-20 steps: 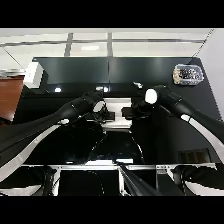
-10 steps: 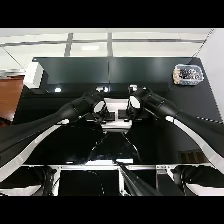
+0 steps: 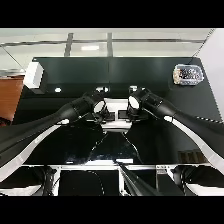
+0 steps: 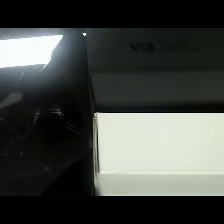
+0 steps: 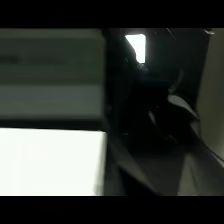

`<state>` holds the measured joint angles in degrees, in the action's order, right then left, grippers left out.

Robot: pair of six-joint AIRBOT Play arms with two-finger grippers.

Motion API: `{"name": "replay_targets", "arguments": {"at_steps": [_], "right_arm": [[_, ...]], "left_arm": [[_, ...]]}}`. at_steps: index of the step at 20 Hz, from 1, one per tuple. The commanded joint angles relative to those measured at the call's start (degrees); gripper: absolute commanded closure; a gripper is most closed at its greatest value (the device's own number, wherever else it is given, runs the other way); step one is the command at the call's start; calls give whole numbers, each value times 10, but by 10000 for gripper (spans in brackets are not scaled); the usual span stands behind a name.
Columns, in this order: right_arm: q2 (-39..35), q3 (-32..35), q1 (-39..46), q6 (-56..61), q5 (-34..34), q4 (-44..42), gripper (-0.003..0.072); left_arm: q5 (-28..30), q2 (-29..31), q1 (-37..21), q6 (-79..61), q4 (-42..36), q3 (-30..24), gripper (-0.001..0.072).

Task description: Fold the box and place the chain.

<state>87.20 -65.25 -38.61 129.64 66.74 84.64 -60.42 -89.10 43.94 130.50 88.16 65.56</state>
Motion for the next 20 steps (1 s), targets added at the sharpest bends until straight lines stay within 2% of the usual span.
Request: {"name": "replay_targets", "arguments": {"at_steps": [1,2,4,8,9,10,11,16,17,18,19,20], "right_arm": [[0,-1,3,0,-2,-5,441],[1,-1,4,0,-2,-5,444],[5,-1,4,0,-2,-5,499],[9,-1,4,0,-3,-6,501],[9,-1,4,0,-3,-6,545],[9,-1,4,0,-5,-6,633],[9,-1,4,0,-8,-6,671],[9,-1,5,-10,-5,-16,673],[9,-1,7,-14,-3,-16,666],[7,-1,9,-18,-1,-17,544],[6,-5,12,-28,4,-17,336],[4,-12,15,-52,21,-20,304]], "left_arm": [[0,0,0,0,-2,0,683],[0,0,0,0,-2,0,683],[0,0,0,0,-2,0,683],[0,0,0,0,-2,0,683],[0,0,0,0,-2,0,683],[0,0,0,0,-2,0,684],[0,0,0,0,-2,0,683],[0,0,0,0,-2,0,683],[1,0,0,0,-2,0,683],[2,0,0,0,-2,0,683],[2,0,0,0,-2,0,683],[2,0,0,0,-2,0,683]]}}
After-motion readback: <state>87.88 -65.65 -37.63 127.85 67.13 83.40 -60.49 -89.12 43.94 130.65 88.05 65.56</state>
